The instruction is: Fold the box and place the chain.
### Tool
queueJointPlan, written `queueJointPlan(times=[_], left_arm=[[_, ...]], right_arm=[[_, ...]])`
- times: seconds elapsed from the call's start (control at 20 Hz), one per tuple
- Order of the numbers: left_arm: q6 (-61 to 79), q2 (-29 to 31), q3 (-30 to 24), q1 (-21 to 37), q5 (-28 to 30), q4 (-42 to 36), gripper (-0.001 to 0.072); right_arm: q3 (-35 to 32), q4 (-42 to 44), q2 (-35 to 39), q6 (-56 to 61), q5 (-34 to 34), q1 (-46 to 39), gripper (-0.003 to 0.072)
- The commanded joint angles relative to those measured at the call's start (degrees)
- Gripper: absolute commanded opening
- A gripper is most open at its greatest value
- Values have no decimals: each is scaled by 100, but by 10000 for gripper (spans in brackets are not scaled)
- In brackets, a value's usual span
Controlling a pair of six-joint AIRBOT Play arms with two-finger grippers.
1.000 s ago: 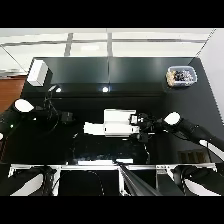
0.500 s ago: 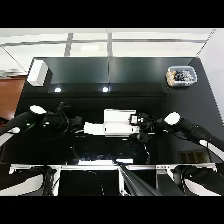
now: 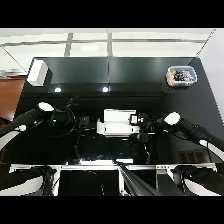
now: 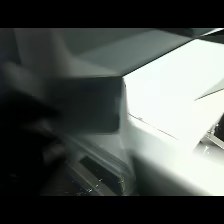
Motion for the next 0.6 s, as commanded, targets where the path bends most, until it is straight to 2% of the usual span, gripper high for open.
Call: queueJointPlan(times=[0.0,0.15,0.3,0.35,0.45,0.55], left_arm=[[87,-4,251,-24,-391,-22,583],[44,-4,417,-72,-568,-26,583],[22,-4,691,-365,-603,-22,580],[17,-4,776,-490,-579,-22,569],[-232,-4,925,-756,-411,9,490],[-675,-7,1047,-984,-295,240,490]], right_arm=[[0,0,-2,0,0,4,183],[0,0,-2,0,0,4,183],[0,0,-2,0,0,4,184],[0,0,-2,0,0,4,183],[0,0,-2,0,0,4,183],[0,0,-2,2,0,4,183]])
